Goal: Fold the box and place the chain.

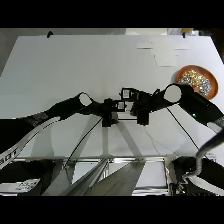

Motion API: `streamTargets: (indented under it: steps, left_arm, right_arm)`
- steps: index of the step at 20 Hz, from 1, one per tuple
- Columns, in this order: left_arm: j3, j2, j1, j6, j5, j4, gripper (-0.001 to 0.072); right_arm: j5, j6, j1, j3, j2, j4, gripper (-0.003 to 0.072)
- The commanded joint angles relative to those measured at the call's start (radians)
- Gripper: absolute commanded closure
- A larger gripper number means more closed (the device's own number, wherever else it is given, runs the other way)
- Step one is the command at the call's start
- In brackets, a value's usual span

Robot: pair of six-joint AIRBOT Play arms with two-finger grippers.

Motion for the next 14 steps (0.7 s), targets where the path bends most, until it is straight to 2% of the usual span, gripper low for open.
streamTargets:
  steps: [1,11,13,14]
  left_arm:
    - [0.000,0.001,0.000,0.002,-0.005,0.001,0.0647]
    - [0.000,0.001,0.000,0.003,-0.005,0.001,0.0647]
    - [0.000,0.001,0.000,0.002,-0.005,0.001,0.0647]
    - [0.000,0.001,0.000,0.003,-0.005,0.001,0.0647]
  right_arm:
    - [-0.031,0.000,0.001,0.000,-0.014,-0.001,0.0586]
    - [-0.023,0.004,0.001,-0.029,-0.013,0.005,0.0584]
    - [-0.018,0.003,0.001,-0.035,-0.013,0.036,0.0550]
    - [-0.013,-0.001,0.001,-0.035,-0.013,0.056,0.0490]
